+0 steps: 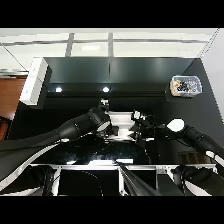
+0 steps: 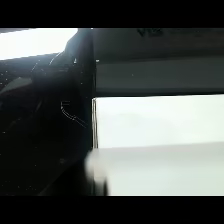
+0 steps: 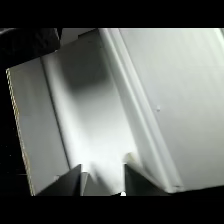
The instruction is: Fold the box and place the chain.
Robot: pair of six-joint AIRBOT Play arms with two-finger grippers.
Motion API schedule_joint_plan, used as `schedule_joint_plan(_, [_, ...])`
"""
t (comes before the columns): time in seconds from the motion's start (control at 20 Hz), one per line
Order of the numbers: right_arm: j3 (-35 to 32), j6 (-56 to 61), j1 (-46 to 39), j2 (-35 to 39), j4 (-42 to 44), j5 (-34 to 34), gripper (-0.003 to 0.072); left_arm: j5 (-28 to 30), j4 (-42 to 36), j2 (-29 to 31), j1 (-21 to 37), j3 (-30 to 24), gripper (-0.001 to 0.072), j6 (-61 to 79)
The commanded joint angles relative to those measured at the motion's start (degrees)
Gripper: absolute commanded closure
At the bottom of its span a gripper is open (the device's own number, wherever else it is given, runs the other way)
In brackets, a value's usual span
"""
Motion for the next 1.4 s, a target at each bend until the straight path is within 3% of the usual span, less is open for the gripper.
schedule_joint_plan(0.0, [0.04,0.00,0.02,-0.04,-0.50,0.04,0.0466,0.00,-0.09,0.00,0.00,0.07,0.0679,0.02])
schedule_joint_plan(0.05, [0.04,0.00,0.02,-0.04,-0.48,0.02,0.0306,0.00,-0.09,0.00,0.00,0.07,0.0680,0.04])
schedule_joint_plan(0.1, [0.04,0.00,0.02,-0.04,-0.81,0.02,0.0350,0.00,-0.04,0.00,0.00,0.07,0.0679,0.02])
schedule_joint_plan(0.15, [0.04,0.04,0.02,-0.02,-1.60,0.09,0.0602,0.00,-0.07,0.00,0.00,0.07,0.0679,0.04])
schedule_joint_plan(0.2, [0.07,0.74,-0.02,0.00,-2.23,0.00,0.0672,0.00,-0.07,0.00,0.00,0.07,0.0679,0.04])
schedule_joint_plan(0.3, [0.39,6.47,-0.61,0.59,-3.45,0.17,0.0673,0.00,-0.07,0.00,0.00,0.07,0.0680,0.04])
schedule_joint_plan(0.45, [3.87,25.57,-4.76,3.72,-14.95,8.11,0.0673,-0.02,-0.07,0.00,0.00,0.07,0.0679,0.02])
schedule_joint_plan(0.55, [6.80,41.13,-11.19,6.95,-23.76,17.09,0.0673,0.00,-0.07,0.00,0.00,0.07,0.0679,0.04])
schedule_joint_plan(0.7, [6.23,56.70,-23.93,11.04,-29.22,22.88,0.0673,-0.22,-0.07,0.00,0.00,0.07,0.0679,0.04])
schedule_joint_plan(0.95, [-1.31,73.22,-39.06,11.23,-25.33,21.44,0.0674,-0.04,-0.04,0.00,0.00,0.07,0.0679,0.04])
schedule_joint_plan(1.15, [-8.22,72.32,-34.97,10.34,-15.43,20.96,0.0674,-0.04,-0.04,0.00,0.00,0.07,0.0679,0.04])
schedule_joint_plan(1.35, [-8.79,66.45,-27.04,5.03,-8.15,17.53,0.0674,-0.04,-0.02,0.00,0.02,0.07,0.0679,0.04])
